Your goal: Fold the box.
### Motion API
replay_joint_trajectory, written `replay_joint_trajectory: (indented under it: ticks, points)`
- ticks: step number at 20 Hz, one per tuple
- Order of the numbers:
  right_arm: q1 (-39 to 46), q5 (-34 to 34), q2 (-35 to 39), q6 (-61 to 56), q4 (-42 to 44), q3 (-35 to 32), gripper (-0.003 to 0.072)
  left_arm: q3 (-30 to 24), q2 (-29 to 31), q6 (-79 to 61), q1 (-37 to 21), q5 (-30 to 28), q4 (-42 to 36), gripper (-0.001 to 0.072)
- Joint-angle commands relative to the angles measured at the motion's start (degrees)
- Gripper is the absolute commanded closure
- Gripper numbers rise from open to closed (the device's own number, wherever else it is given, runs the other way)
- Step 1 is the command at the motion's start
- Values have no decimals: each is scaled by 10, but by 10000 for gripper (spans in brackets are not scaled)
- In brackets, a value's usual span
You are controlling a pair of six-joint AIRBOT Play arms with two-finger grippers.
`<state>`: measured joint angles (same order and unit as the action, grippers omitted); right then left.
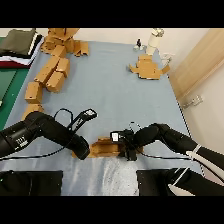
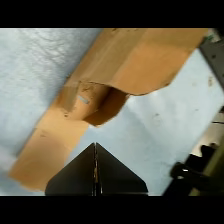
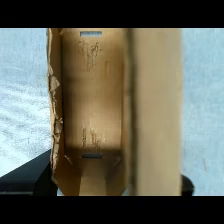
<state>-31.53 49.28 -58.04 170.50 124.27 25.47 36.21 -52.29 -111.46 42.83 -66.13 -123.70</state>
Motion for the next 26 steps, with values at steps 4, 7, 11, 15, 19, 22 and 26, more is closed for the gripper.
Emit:
replay_joint_trajectory:
  ticks: [4,7,11,15,19,22,26]
  points:
    - [0,3,0,2,1,0,188,-57,4,108,1,73,-167,697]
    - [0,4,0,2,1,0,188,-91,16,105,7,183,-263,697]
    - [0,3,0,2,1,0,188,-99,16,104,16,293,-315,698]
    - [-4,3,0,2,0,0,188,-99,1,106,16,376,-323,698]
    - [-4,3,0,2,0,0,188,-99,-59,110,16,387,-329,698]
    - [-4,3,0,2,0,0,188,-98,-90,110,16,398,-329,698]
    - [-4,3,0,2,0,0,188,-98,-98,107,18,393,-327,698]
